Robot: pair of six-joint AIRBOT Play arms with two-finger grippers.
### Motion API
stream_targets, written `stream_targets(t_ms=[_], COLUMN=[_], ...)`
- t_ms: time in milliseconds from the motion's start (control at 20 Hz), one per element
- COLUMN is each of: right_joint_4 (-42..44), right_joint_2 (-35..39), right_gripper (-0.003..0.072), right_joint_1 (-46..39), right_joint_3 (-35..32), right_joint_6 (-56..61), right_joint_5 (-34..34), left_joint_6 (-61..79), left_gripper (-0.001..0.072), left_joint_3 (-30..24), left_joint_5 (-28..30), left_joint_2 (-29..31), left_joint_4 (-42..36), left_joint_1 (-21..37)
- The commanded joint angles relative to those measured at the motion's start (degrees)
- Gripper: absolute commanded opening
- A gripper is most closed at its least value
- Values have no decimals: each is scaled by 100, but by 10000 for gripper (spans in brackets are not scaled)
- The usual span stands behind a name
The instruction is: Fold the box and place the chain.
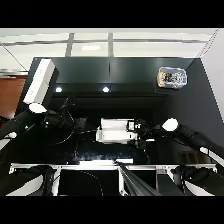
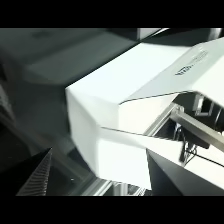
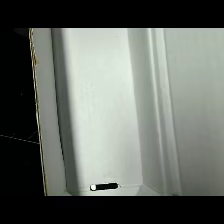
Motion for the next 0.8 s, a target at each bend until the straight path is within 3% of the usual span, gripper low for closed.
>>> stream_targets(t_ms=[0,300,550,750], right_joint_4=[2,2,2,2], right_joint_2=[-2,-2,-2,-2], right_gripper=[413,413,413,413], right_joint_1=[2,2,2,2], right_joint_3=[2,2,2,2], right_joint_6=[2,2,2,2], right_joint_5=[0,0,0,0], left_joint_6=[-658,-1759,-2184,-3912], left_gripper=[707,703,702,698], left_joint_3=[111,315,396,728], left_joint_5=[310,1182,1526,1617], left_joint_2=[240,254,251,247], left_joint_4=[24,1093,1270,2846], left_joint_1=[-492,-1604,-1906,-2382])
